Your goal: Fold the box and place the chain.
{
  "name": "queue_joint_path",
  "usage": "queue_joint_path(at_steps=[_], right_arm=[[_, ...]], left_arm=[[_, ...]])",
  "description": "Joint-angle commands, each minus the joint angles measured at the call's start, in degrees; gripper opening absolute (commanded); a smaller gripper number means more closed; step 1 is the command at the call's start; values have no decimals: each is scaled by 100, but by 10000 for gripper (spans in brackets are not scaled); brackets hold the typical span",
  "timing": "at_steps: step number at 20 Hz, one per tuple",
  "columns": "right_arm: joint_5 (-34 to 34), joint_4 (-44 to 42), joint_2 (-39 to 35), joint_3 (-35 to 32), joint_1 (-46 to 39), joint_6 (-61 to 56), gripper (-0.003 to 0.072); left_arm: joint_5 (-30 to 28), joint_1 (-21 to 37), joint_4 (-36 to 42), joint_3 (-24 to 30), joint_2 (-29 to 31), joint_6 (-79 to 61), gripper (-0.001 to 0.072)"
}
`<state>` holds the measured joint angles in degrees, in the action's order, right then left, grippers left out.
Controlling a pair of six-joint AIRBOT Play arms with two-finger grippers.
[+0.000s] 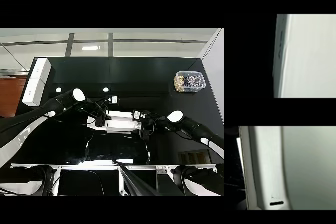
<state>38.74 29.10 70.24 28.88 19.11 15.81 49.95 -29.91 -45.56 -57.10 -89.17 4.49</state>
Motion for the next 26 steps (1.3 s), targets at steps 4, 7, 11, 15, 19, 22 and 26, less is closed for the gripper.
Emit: queue_joint_path(at_steps=[4, 7, 11, 15, 19, 22, 26], right_arm=[[4, 0, 4, 4, 7, 7, 422], [7, 7, 4, 4, 7, 7, 422], [11, 11, 4, 4, 7, 9, 226], [9, 9, 4, 4, 7, 9, 226], [7, 7, 4, 4, 7, 7, 226], [4, 4, 4, 4, 7, 7, 226], [4, 4, 4, 4, 7, 7, 226]], left_arm=[[341, 13, -306, -170, 140, 503, 613], [667, 59, -1401, -197, 562, 1346, 712], [1480, 227, -2590, -195, 1220, 2841, 710], [2649, 356, -2304, -192, 1362, 4391, 30], [2586, 350, -245, 50, 1333, 3901, 22], [1593, 358, 1871, 348, 1333, 2680, 22], [-424, 212, 2131, 382, 1191, 2267, 22]])
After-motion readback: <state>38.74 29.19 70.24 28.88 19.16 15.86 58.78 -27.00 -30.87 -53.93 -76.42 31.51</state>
